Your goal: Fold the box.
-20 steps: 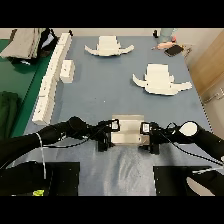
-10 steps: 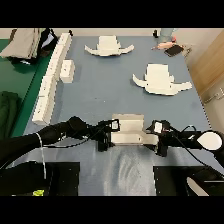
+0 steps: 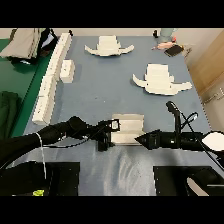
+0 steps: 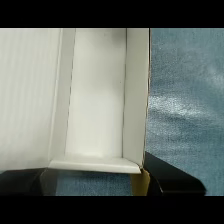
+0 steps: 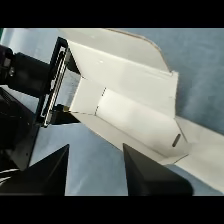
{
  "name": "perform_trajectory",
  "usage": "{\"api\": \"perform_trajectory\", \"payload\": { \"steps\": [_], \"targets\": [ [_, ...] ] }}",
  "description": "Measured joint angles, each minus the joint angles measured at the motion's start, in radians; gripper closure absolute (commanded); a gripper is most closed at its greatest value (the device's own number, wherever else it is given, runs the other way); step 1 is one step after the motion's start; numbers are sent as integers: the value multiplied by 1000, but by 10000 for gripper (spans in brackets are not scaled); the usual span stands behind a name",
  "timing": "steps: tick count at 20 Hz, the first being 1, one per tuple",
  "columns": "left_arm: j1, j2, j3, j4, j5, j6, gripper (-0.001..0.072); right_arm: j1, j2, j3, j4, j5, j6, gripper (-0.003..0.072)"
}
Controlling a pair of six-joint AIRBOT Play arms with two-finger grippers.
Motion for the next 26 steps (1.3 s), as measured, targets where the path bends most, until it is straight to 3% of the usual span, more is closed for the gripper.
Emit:
{"api": "perform_trajectory", "payload": {
  "steps": [1, 2, 3, 5, 7, 11, 18, 26],
  "targets": [
    [0, 0, 0, 0, 0, 0, 113, 1, -19, 0, 16, 4, 37, 265],
    [0, 0, 0, 0, 0, 0, 113, 1, -39, 0, 31, 4, 63, 327],
    [0, 0, 0, 0, 0, 0, 113, 3, -63, 0, 57, 4, 83, 493],
    [0, 0, 0, 0, 0, 0, 113, 3, -116, 2, 137, 0, 80, 638],
    [0, 0, 0, 0, 0, 0, 113, 3, -184, 24, 236, -13, -1, 681],
    [0, 0, 0, 0, 0, 0, 113, 3, -382, 137, 303, -70, -127, 684],
    [0, 0, 0, 0, 0, 0, 113, 3, -727, 320, 197, -140, -196, 684],
    [0, 0, 0, 0, 0, -2, 113, 27, -861, 348, 172, -153, -255, 684]
  ]
}}
